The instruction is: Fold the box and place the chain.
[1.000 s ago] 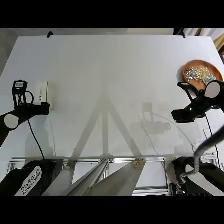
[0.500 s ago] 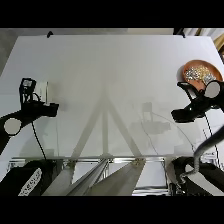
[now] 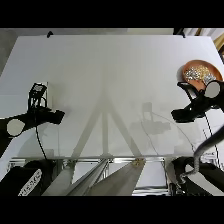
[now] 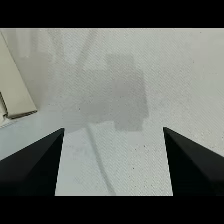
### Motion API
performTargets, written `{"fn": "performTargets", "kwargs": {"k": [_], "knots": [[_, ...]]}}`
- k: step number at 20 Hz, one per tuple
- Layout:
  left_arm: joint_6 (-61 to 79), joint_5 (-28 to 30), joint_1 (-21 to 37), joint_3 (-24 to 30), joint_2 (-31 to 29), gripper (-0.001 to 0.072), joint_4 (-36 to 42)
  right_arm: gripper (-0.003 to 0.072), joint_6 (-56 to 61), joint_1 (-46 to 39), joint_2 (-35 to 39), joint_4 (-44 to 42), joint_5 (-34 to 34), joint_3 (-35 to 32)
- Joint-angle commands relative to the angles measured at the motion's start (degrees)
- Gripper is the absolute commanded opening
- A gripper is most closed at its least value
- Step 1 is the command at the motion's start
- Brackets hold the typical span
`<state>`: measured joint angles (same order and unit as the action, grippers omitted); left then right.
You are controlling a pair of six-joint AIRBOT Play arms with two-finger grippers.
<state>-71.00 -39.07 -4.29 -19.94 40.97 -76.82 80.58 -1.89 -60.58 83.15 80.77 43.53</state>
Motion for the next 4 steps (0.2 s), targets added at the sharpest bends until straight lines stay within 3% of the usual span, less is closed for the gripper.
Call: {"fn": "performTargets", "kwargs": {"k": [1,4], "knots": [[-0.02,-0.13,-0.11,-0.04,-0.07,0.0690,0.04,0.0015,0.00,-0.02,-0.02,0.00,0.00,0.02],[-0.02,0.35,-0.11,-0.07,-0.07,0.0690,0.07,0.0015,0.00,-0.02,-0.02,0.00,0.00,0.02]]}}
